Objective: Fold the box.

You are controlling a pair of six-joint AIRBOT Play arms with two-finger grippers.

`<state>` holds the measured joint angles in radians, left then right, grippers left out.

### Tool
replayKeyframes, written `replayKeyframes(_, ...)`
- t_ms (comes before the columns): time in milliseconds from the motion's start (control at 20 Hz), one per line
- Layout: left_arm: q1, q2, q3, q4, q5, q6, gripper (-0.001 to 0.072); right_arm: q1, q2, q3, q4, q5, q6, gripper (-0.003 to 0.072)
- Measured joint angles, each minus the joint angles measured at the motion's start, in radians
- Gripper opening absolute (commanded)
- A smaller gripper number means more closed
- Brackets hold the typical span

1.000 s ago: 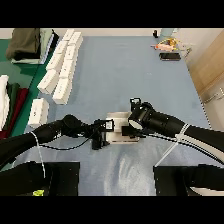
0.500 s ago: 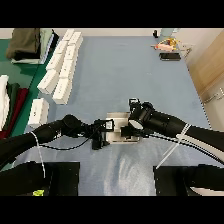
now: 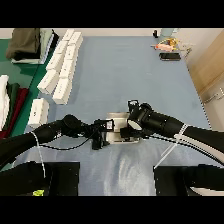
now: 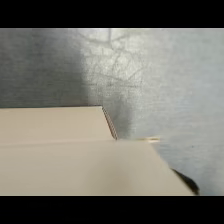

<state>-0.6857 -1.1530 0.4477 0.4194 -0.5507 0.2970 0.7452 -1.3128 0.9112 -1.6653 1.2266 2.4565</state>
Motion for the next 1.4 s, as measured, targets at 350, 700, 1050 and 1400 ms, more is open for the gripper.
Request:
replayKeyframes(350,0.000,0.000,0.000,0.000,0.000,0.000,0.0465,-0.004,0.047,0.001,0.024,0.075,0.003,0.0579)
replayKeyframes(700,0.000,0.000,0.000,0.000,0.000,0.000,0.0465,-0.078,0.262,0.020,0.030,0.103,-0.027,0.0010)
replayKeyframes(1050,0.000,0.000,0.000,0.000,0.000,-0.001,0.0465,-0.513,0.252,0.022,0.220,0.066,-0.420,0.0002)
replayKeyframes(1400,0.000,0.000,0.000,0.000,0.000,-0.001,0.0465,-0.806,-0.063,0.023,0.838,0.012,-0.971,0.0002)
